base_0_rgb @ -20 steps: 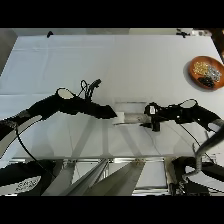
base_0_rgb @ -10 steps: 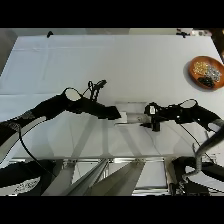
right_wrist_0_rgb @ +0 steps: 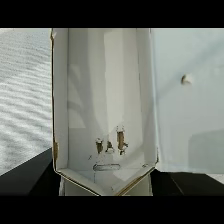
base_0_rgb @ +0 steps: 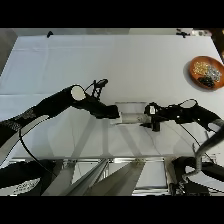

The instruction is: Fold the box and place the chain.

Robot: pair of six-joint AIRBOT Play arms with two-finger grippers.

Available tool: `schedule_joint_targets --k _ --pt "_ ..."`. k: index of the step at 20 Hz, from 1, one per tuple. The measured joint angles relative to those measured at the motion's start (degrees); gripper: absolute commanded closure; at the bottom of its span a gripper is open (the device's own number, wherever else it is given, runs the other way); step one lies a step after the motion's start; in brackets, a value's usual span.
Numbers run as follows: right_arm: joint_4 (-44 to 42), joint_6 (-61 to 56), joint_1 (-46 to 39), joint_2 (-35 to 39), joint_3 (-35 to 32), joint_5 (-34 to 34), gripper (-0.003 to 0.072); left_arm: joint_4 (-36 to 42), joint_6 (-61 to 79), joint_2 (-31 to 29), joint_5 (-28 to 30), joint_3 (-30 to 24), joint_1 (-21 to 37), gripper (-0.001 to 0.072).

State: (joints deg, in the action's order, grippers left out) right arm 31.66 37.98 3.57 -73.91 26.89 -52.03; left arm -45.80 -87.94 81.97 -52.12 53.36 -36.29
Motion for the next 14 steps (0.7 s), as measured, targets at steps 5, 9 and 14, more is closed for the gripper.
schedule_joint_targets --k 5,9,14 --pt "0.0 0.0 0.0 0.0 0.0 0.0 0.0225 -3.2 -5.1 0.0 2.0 0.3 -2.7 0.0202" --pt "0.0 0.0 0.0 0.0 0.0 0.0 0.0225 -6.5 -9.6 0.0 3.3 0.4 -4.9 0.0215" --pt "0.0 0.0 0.0 0.0 0.0 0.0 0.0225 -8.3 -12.9 0.0 5.5 0.4 -7.1 0.0256"
